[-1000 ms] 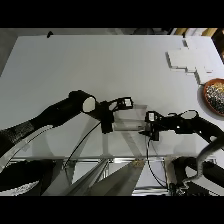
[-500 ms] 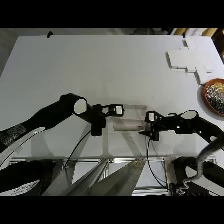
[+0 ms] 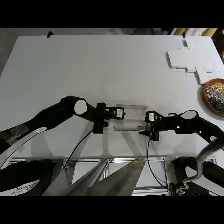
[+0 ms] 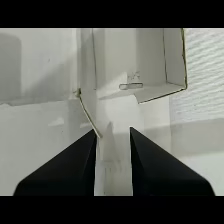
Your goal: Fold the box and place the chain.
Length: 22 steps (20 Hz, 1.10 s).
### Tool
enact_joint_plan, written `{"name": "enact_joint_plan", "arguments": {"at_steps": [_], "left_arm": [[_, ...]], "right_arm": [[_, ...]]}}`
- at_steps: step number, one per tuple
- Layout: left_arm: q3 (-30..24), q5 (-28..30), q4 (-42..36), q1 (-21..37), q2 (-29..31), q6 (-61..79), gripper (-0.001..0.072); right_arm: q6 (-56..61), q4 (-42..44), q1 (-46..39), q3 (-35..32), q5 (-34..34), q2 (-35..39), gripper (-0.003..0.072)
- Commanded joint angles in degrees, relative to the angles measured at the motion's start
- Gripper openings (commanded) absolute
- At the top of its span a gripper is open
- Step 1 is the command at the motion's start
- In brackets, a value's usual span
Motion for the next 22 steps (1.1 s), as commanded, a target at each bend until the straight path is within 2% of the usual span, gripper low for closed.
{"name": "enact_joint_plan", "arguments": {"at_steps": [1, 5, 9, 10, 11, 12, 20, 21, 22], "left_arm": [[0.0, 0.7, -2.3, -0.5, -1.6, 1.2, 0.0229], [0.0, 0.8, -6.2, -2.6, -2.7, 6.4, 0.0205], [0.0, 3.5, -9.0, -3.0, -3.5, 8.5, 0.02], [0.0, 4.0, -9.0, -3.0, -3.5, 8.5, 0.0178], [0.0, 4.2, -9.0, -3.0, -3.5, 8.5, 0.0103], [0.0, 4.2, -9.2, -3.1, -3.5, 8.5, 0.0081], [0.0, 6.4, -11.6, -5.2, -4.1, 8.4, 0.0091], [0.0, 6.3, -11.6, -5.2, -4.3, 8.4, 0.0114], [0.0, 6.2, -11.6, -5.2, -4.5, 8.0, 0.0226]], "right_arm": [[0.0, 0.0, 0.0, 0.0, 0.0, 0.0, 0.0407], [0.0, 0.0, 0.0, 0.0, 0.0, 0.0, 0.0407], [0.0, 0.0, 0.0, 0.0, 0.0, 0.0, 0.0407], [0.0, 0.0, 0.0, 0.0, 0.0, 0.0, 0.0407], [0.0, 0.0, 0.0, 0.0, 0.0, 0.0, 0.0407], [0.0, 0.0, 0.0, 0.0, 0.0, 0.0, 0.0407], [0.0, 0.0, 0.0, 0.0, 0.0, 0.0, 0.0407], [0.0, 0.0, 0.0, 0.0, 0.0, 0.0, 0.0407], [0.0, 0.0, 0.0, 0.0, 0.0, 0.0, 0.0407]]}}
